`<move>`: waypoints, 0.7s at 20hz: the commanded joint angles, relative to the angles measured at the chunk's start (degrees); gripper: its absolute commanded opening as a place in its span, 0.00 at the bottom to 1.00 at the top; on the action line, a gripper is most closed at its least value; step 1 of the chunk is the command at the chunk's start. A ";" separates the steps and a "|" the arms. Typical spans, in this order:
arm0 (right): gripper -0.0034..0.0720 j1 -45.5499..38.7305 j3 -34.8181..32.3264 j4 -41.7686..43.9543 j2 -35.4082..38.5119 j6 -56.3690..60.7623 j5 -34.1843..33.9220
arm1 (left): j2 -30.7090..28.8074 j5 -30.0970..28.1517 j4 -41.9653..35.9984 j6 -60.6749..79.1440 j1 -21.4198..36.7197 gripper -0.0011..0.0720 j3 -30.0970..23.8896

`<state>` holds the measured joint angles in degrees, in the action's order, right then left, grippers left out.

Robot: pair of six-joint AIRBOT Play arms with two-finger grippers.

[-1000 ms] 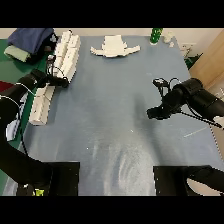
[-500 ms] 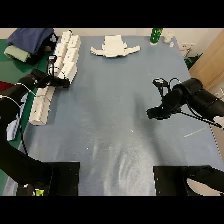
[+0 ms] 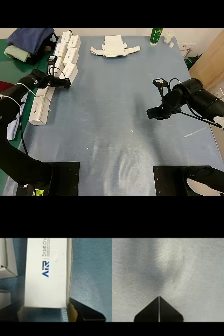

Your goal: Fold the box.

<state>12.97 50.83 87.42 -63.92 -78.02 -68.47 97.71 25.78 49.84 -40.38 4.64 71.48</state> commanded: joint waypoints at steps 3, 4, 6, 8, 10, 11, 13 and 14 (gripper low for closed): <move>0.07 -0.02 0.04 0.02 -0.04 0.00 0.02 | -2.69 5.81 3.72 -0.20 0.11 0.96 0.00; 0.07 -0.02 0.04 0.02 -0.04 0.00 0.00 | -3.72 7.21 5.25 -0.55 0.13 0.96 0.00; 0.07 -0.02 0.04 0.02 -0.04 0.00 0.00 | -6.29 10.71 10.64 -5.01 0.11 0.96 0.00; 0.07 -0.02 0.04 0.02 -0.04 0.00 0.02 | -8.98 14.16 16.33 -9.20 0.11 0.96 0.00; 0.07 -0.02 0.04 0.02 -0.04 0.00 0.02 | -12.15 18.75 19.58 -11.23 0.09 0.96 0.00; 0.07 -0.02 0.04 0.02 -0.04 0.00 0.00 | -14.03 21.27 19.61 -12.11 0.09 0.96 0.00; 0.07 -0.02 0.04 0.02 -0.04 0.00 0.02 | -17.90 26.01 18.95 -12.22 -0.11 0.96 0.00; 0.07 -0.02 0.04 0.02 -0.04 0.00 0.02 | -19.91 28.30 17.99 -12.35 -0.33 0.88 0.00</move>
<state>12.97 50.83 87.44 -63.92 -78.02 -68.47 82.74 46.24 66.87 -50.83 4.56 71.42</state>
